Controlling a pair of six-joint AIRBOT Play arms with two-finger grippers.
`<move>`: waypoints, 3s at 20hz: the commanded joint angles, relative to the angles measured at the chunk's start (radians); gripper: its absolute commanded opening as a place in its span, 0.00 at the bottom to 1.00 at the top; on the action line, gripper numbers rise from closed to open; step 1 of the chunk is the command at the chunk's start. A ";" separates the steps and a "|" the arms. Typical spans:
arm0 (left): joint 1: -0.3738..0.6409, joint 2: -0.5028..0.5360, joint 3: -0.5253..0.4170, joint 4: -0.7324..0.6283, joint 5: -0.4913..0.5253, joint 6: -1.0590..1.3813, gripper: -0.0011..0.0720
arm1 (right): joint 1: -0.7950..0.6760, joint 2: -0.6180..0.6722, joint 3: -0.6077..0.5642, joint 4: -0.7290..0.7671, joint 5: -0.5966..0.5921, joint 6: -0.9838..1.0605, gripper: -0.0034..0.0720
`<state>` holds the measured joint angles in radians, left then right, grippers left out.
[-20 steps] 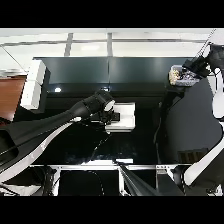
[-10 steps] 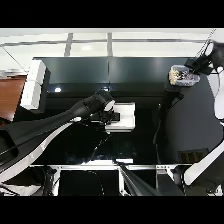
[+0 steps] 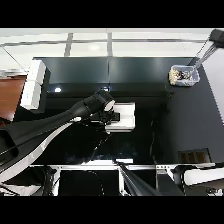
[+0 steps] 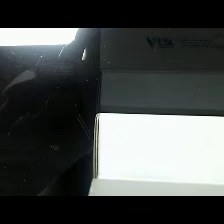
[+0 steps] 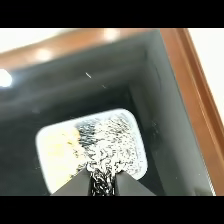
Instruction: Fold the box and place the chain.
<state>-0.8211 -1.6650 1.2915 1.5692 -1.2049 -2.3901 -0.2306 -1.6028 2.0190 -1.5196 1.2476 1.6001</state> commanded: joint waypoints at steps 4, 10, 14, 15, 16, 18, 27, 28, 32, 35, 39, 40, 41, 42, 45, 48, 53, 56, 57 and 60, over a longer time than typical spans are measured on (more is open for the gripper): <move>0.001 0.000 0.000 0.001 0.000 0.000 0.06 | 0.037 0.238 -0.002 0.213 0.061 -0.073 0.07; 0.001 0.000 0.000 0.001 -0.004 0.000 0.06 | 0.158 0.410 -0.090 0.303 0.102 -0.090 0.07; 0.001 0.000 0.000 0.001 -0.004 0.000 0.06 | 0.291 0.490 -0.187 0.319 0.178 -0.090 0.07; 0.001 0.000 0.000 0.001 -0.004 0.000 0.06 | 0.327 0.496 -0.209 0.319 0.214 -0.090 0.07; 0.001 0.000 0.000 0.001 -0.004 0.000 0.06 | 0.360 0.500 -0.232 0.319 0.217 -0.091 0.07; 0.001 0.000 0.000 0.001 -0.004 0.000 0.06 | 0.420 0.501 -0.276 0.319 0.240 -0.092 0.07; 0.001 0.000 0.000 0.001 -0.004 0.001 0.06 | 0.495 0.500 -0.468 0.667 0.256 -0.177 0.07; 0.001 0.000 0.000 0.001 -0.004 0.001 0.06 | 0.495 0.499 -0.473 0.696 0.237 -0.185 0.07; 0.001 0.000 0.000 0.001 -0.004 0.001 0.06 | 0.495 0.495 -0.480 0.734 0.200 -0.196 0.07; 0.001 0.000 0.000 0.001 -0.004 0.001 0.06 | 0.494 0.495 -0.480 0.776 0.200 -0.211 0.07; 0.001 0.000 0.000 0.001 -0.008 0.001 0.06 | 0.494 0.495 -0.480 0.794 0.212 -0.212 0.07; 0.001 0.000 0.000 0.001 -0.008 0.001 0.06 | 0.494 0.495 -0.480 0.797 0.214 -0.212 0.07; 0.001 0.000 0.000 0.001 -0.008 0.001 0.06 | 0.494 0.495 -0.480 0.809 0.213 -0.213 0.07; 0.001 0.000 0.000 0.000 -0.008 0.001 0.06 | 0.494 0.495 -0.480 0.816 0.209 -0.213 0.07; 0.001 0.000 0.000 0.001 -0.008 0.001 0.06 | 0.494 0.495 -0.480 0.803 0.208 -0.218 0.07; 0.001 0.000 0.000 0.001 -0.008 0.001 0.06 | 0.513 0.495 -0.545 0.781 0.217 -0.220 0.07; 0.001 0.000 0.000 0.001 -0.008 0.001 0.06 | 0.596 0.495 -0.813 0.705 0.099 -0.220 0.07; 0.001 0.000 0.000 0.001 -0.007 0.001 0.06 | 0.599 0.495 -0.935 0.671 -0.013 -0.212 0.07; 0.001 0.000 0.000 0.001 -0.008 0.001 0.06 | 0.603 0.495 -0.959 0.676 -0.048 -0.209 0.07; 0.001 0.000 0.000 0.001 -0.007 0.001 0.06 | 0.632 0.492 -0.988 0.681 -0.125 -0.202 0.07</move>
<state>-0.8211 -1.6650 1.2915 1.5703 -1.2129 -2.3898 0.3794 -1.1084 1.0832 -0.8310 1.2201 1.3880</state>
